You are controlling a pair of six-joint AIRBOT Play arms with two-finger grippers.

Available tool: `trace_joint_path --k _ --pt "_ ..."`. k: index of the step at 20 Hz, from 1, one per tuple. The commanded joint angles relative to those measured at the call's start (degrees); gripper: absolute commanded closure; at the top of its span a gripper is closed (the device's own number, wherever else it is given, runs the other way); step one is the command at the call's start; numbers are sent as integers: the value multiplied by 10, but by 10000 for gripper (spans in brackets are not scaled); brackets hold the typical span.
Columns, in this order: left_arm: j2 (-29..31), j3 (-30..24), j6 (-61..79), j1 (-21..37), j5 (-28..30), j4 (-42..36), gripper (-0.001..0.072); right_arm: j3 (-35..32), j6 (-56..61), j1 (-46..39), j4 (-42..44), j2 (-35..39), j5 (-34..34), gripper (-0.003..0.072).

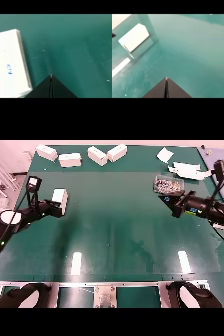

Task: Fold the box and place the chain.

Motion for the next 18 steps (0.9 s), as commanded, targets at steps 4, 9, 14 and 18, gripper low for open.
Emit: trace_joint_path --k 4,9,14,18 --pt "210 -82 -3 0 24 -26 695 -107 12 -4 -23 161 -122 680" --pt "388 -208 31 0 52 -26 694 -239 3 -4 -24 280 -196 680" --pt "448 -296 32 0 51 -27 693 -313 3 -4 -24 317 -203 678" --pt "447 -302 31 0 57 -26 689 -324 3 -4 -24 317 -203 678"
